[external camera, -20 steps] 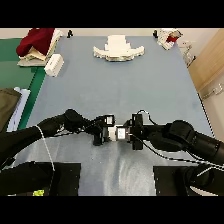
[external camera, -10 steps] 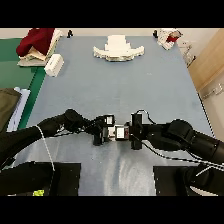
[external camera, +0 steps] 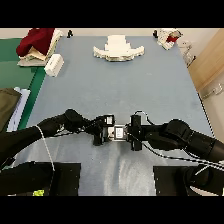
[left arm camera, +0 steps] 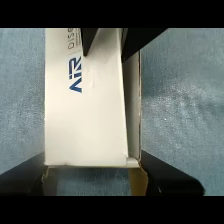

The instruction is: Fold the box.

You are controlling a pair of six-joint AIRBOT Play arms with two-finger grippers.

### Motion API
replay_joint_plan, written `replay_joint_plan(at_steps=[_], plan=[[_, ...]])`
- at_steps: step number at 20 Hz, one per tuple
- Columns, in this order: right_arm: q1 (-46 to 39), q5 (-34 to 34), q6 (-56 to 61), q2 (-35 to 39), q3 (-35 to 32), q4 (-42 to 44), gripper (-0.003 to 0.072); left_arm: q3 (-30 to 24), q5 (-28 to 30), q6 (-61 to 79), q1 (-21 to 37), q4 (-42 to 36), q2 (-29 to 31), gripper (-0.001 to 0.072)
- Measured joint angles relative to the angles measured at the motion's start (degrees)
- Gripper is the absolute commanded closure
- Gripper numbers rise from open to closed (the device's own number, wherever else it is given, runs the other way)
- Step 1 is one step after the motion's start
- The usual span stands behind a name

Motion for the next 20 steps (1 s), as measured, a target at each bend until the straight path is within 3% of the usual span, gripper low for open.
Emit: replay_joint_plan(at_steps=[15, 17, 20], plan=[[0.00, -2.10, 0.00, 0.00, 0.04, 1.68, 0.0434, 0.00, -0.07, -0.02, 0.00, 0.00, -0.02, 0.0290], [0.00, -2.23, 0.00, 0.00, 0.02, 1.75, 0.0216, 0.00, -0.04, -0.02, 0.00, 0.00, 0.00, 0.0291], [-0.02, -2.29, 0.00, 0.02, -0.02, 1.75, 0.0227, 0.00, -0.07, 0.00, 0.00, 0.04, 0.00, 0.0290]])
